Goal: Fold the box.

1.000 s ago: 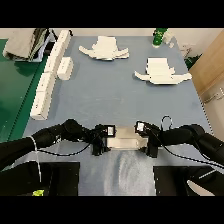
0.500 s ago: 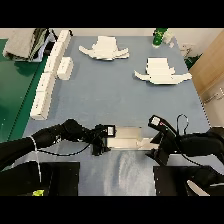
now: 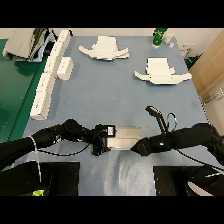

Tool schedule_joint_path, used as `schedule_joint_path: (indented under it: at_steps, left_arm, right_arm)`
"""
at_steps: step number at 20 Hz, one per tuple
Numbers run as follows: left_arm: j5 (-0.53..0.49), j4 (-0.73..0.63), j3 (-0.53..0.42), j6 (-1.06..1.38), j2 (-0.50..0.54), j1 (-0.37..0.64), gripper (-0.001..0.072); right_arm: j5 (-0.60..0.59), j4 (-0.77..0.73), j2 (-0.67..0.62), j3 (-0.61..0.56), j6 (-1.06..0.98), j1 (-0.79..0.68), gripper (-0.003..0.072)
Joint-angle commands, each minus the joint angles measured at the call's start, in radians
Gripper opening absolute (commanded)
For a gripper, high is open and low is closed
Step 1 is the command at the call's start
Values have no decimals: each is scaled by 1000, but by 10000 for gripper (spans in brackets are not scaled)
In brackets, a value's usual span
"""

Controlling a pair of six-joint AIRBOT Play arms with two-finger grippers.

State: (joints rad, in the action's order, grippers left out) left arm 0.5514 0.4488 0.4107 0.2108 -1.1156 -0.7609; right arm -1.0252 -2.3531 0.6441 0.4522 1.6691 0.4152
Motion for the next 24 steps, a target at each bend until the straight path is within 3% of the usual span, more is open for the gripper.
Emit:
schedule_joint_path:
  at_steps: [1, 5, 9, 16, 24]
  left_arm:
    - [0, 0, 1, 0, 1, 0, 452]
    - [0, 0, 1, 0, 1, 0, 452]
    - [0, 0, 1, 0, 1, 0, 452]
    - [0, 0, 1, 0, 1, 0, 452]
    - [0, 0, 1, 0, 1, 0, 452]
  right_arm:
    - [177, -60, 144, 89, -26, 64, 4]
    - [275, 55, 349, 243, -27, 64, 3]
    - [281, 106, 496, 317, -27, 27, 4]
    - [280, 114, 598, 317, -26, 2, 3]
    - [281, 114, 616, 316, 2, 4, 3]
